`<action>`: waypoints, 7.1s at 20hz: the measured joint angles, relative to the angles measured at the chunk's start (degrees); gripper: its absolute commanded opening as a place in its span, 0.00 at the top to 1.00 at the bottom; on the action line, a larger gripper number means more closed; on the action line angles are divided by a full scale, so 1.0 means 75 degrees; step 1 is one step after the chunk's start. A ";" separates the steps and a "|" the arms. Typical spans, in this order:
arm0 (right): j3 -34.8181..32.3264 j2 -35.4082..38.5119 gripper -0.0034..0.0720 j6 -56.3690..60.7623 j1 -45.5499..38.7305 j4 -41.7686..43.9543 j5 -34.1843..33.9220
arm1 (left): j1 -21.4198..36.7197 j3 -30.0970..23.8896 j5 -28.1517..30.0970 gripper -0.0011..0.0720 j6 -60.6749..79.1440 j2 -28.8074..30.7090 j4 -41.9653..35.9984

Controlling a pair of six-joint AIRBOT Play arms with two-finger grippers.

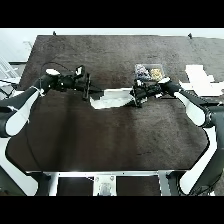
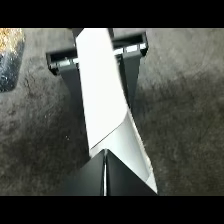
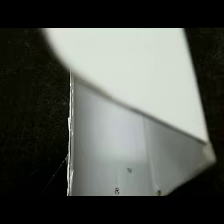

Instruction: Fold the box and place the chain.

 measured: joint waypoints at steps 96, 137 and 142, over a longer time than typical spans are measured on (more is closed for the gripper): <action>0.0000 0.0000 0.28 -0.0015 0.0012 0.0012 0.0009 | -0.1647 -0.0399 0.3200 0.32 -0.4744 0.0361 0.4561; -0.0003 0.0000 0.28 -0.0067 0.0017 0.0020 -0.0003 | -0.1941 -0.0402 0.3363 0.52 -0.5732 0.0332 0.5386; -0.0003 0.0000 0.28 -0.0064 0.0017 0.0017 -0.0006 | -0.1944 -0.0402 0.3523 0.81 -0.5566 0.0332 0.5080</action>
